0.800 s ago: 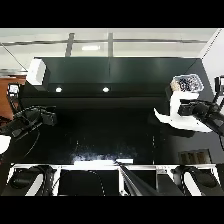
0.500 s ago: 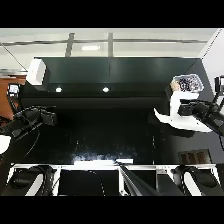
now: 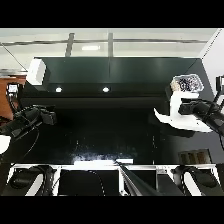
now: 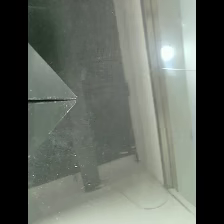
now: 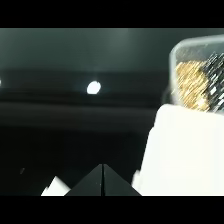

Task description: Fold the box and place the chain.

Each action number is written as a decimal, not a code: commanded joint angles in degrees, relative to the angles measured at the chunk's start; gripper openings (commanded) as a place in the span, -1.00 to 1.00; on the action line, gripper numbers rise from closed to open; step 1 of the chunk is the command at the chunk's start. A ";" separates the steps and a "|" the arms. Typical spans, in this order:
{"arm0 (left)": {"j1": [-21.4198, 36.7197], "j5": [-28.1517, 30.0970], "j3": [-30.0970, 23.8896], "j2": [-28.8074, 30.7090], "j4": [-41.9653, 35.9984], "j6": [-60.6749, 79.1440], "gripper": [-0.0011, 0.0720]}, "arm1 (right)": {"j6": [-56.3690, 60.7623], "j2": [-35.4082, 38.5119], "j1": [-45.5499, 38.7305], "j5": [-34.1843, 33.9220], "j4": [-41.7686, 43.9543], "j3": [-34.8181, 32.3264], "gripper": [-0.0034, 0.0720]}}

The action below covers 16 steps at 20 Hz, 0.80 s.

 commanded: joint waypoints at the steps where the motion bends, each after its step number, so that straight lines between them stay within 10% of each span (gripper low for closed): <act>1: -0.02 0.76 -0.02 0.02 0.02 0.02 -0.89 | -0.76 0.02 0.02 -11.96 0.02 -0.02 -0.86; 8: -0.04 4.28 -0.55 -1.95 -2.93 0.00 -0.87 | -0.66 0.02 0.02 -19.45 6.34 -0.02 -0.86; 9: -0.04 5.18 -0.55 -3.28 -4.33 0.00 -0.50 | -0.66 -0.09 0.02 -19.37 7.30 -0.02 -0.85; 10: -0.13 6.12 -0.55 -5.01 -6.43 0.04 0.67 | -0.63 -0.66 0.02 -19.23 7.28 -0.02 -0.08; 11: -0.52 6.88 -0.44 -6.84 -8.13 -0.02 0.97 | -0.66 -1.84 0.00 -18.99 7.28 -0.02 1.00; 16: -6.38 3.58 5.97 -16.13 -6.21 4.61 0.97 | 16.09 -16.44 -15.26 -8.31 -0.66 8.11 0.99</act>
